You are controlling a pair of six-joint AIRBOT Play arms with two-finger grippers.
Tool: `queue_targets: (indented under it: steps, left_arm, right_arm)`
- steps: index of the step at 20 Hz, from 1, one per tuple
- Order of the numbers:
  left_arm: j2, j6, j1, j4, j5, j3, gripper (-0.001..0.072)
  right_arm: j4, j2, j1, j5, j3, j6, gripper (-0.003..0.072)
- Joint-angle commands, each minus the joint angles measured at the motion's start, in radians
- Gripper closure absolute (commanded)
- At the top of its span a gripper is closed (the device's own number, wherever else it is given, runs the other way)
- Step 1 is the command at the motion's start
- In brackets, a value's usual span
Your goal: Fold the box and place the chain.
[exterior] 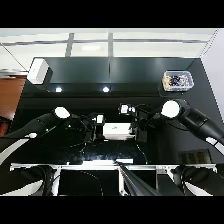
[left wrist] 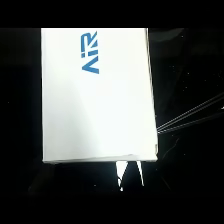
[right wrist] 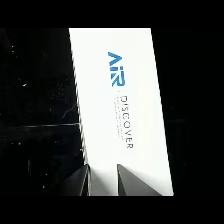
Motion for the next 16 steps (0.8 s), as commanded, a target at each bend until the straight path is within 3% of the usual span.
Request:
queue_targets:
  steps: [1,4,9,10,12,14,16]
  left_arm:
    - [-0.001,0.002,0.0,0.0,0.0,0.0,0.0417]
    - [-0.001,0.002,0.0,0.0,0.0,0.0,0.0417]
    - [-0.001,0.002,0.0,0.0,0.0,0.0,0.0417]
    - [-0.001,0.002,0.0,0.0,0.0,0.0,0.0417]
    - [-0.001,0.002,0.0,0.0,0.0,0.0,0.0417]
    - [-0.001,0.002,0.0,0.0,0.0,0.0,0.0417]
    - [-0.001,0.002,0.0,0.0,0.0,0.0,0.0417]
  right_arm:
    - [-0.002,-0.014,0.001,0.0,0.0,0.047,0.0475]
    - [-0.003,-0.011,-0.002,0.034,0.01,0.119,0.0476]
    - [0.005,0.024,-0.112,0.252,0.07,0.425,0.0498]
    - [0.023,0.023,-0.152,0.306,0.064,0.488,0.0667]
    - [0.2,0.023,-0.214,0.313,0.005,0.508,0.0676]
    - [0.454,0.02,-0.227,0.209,-0.083,0.497,0.0676]
    - [0.613,-0.003,-0.209,0.1,-0.14,0.496,0.0676]
